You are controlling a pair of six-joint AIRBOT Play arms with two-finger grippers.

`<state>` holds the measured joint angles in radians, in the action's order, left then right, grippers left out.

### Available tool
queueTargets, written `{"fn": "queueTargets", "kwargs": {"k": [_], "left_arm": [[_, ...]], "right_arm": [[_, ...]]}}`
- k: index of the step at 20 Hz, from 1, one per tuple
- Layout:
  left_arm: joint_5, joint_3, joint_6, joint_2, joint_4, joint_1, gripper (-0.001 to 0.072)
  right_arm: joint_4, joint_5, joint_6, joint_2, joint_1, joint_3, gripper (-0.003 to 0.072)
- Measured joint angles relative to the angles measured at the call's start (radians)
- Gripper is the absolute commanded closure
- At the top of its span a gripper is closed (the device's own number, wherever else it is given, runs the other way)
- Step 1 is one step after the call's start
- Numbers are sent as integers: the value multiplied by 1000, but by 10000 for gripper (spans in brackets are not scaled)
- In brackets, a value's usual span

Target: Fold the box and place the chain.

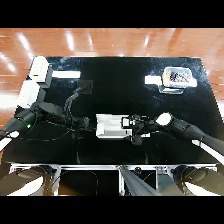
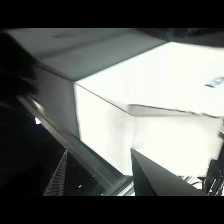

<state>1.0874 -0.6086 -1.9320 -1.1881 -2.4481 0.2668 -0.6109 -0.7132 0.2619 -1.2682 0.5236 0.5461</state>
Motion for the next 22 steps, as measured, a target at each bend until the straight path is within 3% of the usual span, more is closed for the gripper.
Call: {"fn": "queueTargets", "kwargs": {"k": [13,17,22], "left_arm": [[-121,-34,90,2,27,163,197],[-232,-34,212,21,124,265,213],[-362,-50,499,40,377,403,212]], "right_arm": [[0,1,0,0,0,0,55],[0,2,-1,0,0,0,55],[1,5,-2,0,0,0,54]]}}
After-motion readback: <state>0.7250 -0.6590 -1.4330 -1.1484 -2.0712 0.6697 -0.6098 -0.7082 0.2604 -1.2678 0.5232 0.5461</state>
